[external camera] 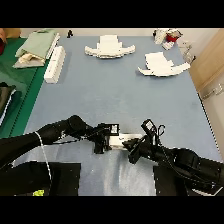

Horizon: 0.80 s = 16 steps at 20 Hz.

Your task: Fold the box.

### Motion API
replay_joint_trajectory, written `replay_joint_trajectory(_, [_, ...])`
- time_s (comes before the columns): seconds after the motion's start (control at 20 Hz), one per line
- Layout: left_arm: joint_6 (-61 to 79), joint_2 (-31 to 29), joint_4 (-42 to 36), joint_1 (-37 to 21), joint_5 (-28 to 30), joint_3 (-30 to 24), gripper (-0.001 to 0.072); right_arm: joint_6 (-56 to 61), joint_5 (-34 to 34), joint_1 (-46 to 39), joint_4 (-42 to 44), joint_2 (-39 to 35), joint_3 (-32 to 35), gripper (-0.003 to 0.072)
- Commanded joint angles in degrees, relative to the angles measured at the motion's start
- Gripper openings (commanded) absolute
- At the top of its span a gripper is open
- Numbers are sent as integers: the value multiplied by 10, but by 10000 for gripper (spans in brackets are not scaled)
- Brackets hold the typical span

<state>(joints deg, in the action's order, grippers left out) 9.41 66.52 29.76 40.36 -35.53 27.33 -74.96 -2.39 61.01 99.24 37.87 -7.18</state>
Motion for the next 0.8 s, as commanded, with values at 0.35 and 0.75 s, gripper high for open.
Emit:
replay_joint_trajectory(0.35, [0, 0, 0, 0, 0, 0, 397, 2, -8, 0, 0, 11, 0, 2])
replay_joint_trajectory(0.75, [0, 0, 0, 0, 0, 0, 397, 1, -16, 0, 0, 10, -8, 3])
